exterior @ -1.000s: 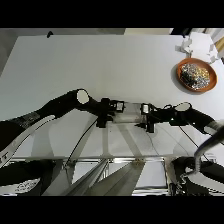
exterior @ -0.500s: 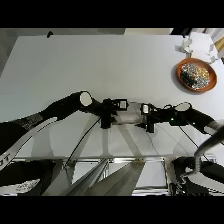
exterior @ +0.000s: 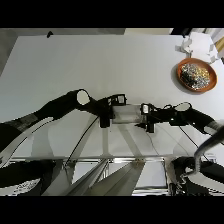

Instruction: Fold the box and place the chain.

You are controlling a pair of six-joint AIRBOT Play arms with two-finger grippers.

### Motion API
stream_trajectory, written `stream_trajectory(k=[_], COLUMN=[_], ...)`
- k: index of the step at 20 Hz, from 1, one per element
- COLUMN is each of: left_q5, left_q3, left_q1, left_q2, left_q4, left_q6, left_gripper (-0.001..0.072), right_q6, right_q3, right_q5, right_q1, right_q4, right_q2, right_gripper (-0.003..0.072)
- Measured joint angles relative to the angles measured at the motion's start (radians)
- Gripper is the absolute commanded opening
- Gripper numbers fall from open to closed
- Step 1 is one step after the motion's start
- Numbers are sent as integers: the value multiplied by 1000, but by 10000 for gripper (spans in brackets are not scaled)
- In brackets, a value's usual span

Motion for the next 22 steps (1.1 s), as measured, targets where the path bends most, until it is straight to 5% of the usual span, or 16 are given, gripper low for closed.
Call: stream_trajectory(k=[10,22], left_q5=[-102,-41], left_q3=[-27,-154], left_q1=[199,194], left_q2=[230,50], left_q4=[203,37], left_q6=[-519,-757], left_gripper=[3,2], right_q6=[0,0], right_q3=[0,0], right_q5=[0,0], right_q1=[0,0], right_q4=[0,0], right_q2=[0,0], right_gripper=[412,412])
